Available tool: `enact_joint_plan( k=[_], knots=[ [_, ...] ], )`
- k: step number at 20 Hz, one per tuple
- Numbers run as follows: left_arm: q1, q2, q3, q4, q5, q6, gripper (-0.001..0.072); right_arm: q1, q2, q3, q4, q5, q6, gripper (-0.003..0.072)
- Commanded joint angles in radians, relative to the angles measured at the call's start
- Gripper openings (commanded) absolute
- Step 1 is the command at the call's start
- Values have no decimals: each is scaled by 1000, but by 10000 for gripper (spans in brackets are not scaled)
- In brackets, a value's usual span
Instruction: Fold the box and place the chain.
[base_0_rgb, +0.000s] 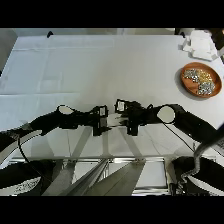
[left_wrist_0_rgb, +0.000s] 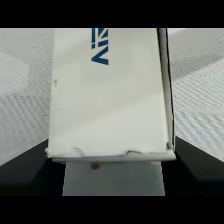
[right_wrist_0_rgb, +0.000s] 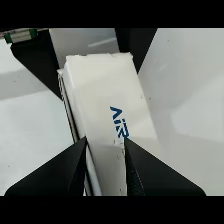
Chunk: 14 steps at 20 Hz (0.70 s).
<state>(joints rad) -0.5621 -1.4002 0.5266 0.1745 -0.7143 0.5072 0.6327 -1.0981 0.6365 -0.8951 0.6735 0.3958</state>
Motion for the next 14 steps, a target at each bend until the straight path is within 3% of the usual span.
enact_joint_plan(
  k=[1, 5, 7, 8, 14],
  knots=[
    [0, 0, -1, -2, 0, -3, 272, 0, 0, -19, 28, 31, -1, 222],
    [0, 0, -1, -2, 0, -3, 272, 0, 2, -20, 36, 42, -4, 232],
    [0, 0, -1, -2, 0, -3, 272, 0, 16, -20, 36, 21, -5, 338],
    [0, 0, -1, -2, 0, -3, 272, 0, 27, -20, 36, 6, -7, 356],
    [0, 0, -1, -2, 0, -3, 272, 0, 55, -20, 45, -12, -12, 356]
  ],
)
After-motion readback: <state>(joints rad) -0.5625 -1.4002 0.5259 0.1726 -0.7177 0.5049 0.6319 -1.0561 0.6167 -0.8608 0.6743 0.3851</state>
